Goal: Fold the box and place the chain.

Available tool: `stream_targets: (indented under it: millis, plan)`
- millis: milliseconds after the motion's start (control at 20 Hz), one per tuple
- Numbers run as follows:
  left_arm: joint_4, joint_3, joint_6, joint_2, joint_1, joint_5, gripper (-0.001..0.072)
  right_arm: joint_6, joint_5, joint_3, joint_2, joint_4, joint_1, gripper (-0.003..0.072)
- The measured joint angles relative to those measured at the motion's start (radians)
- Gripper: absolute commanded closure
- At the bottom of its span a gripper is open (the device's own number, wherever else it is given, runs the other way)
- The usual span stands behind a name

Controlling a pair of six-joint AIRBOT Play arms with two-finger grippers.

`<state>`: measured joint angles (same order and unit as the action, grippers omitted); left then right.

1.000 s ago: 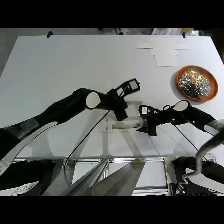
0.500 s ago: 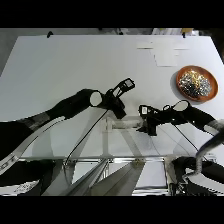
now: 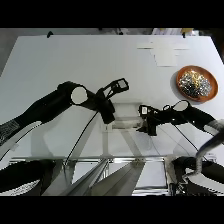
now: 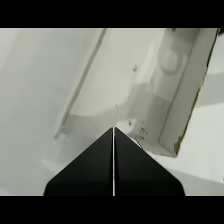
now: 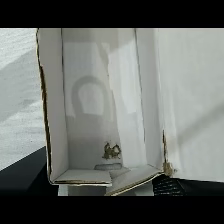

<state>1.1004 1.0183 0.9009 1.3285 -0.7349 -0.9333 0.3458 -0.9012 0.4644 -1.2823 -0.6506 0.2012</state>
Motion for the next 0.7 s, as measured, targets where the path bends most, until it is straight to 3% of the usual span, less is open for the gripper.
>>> stream_targets:
  millis: [500, 700]
  plan:
    - [-0.025, -0.12, -0.167, 0.003, 0.028, -0.094, 0.0693, 0.0, 0.0, 0.0, 0.0, 0.0, 0.0, 0.023]
    - [-0.008, -0.15, -0.282, 0.003, 0.057, -0.1, 0.0434, 0.0, 0.0, 0.0, 0.0, 0.0, 0.0, 0.023]
